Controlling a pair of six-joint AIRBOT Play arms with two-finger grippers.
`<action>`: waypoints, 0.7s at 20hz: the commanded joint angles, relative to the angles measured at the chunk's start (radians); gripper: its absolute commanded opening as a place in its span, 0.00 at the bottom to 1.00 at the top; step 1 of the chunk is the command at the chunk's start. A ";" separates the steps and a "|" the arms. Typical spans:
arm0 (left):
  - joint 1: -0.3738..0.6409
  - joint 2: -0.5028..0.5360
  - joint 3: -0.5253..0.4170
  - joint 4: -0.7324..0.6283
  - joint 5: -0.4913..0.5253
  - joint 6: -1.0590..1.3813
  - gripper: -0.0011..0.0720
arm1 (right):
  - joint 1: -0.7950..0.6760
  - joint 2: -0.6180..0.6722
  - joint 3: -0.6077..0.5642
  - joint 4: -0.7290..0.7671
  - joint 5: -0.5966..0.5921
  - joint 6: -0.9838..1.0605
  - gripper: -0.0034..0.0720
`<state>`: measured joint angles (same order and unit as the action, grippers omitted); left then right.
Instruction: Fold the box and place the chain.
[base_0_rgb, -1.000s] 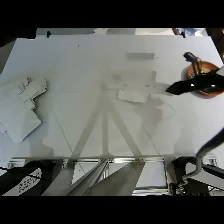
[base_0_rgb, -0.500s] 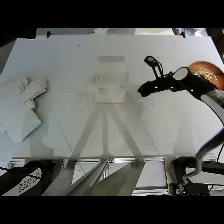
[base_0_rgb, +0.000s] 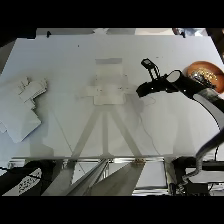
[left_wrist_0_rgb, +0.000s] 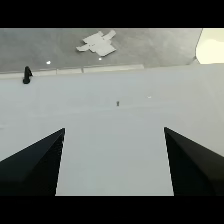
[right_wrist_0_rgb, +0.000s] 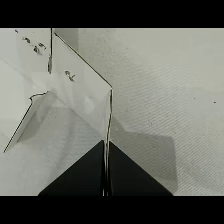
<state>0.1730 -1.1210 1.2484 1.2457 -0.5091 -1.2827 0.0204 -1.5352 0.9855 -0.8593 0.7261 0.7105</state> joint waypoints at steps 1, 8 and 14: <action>0.000 0.000 0.000 0.000 0.000 0.000 0.97 | 0.001 -0.002 0.000 -0.001 0.010 -0.002 0.07; 0.000 0.000 0.000 0.000 0.000 0.000 0.97 | 0.001 -0.002 0.000 -0.001 0.010 -0.002 0.07; 0.000 0.000 0.000 -0.019 0.000 -0.001 0.97 | 0.001 -0.002 0.000 -0.001 0.010 -0.002 0.07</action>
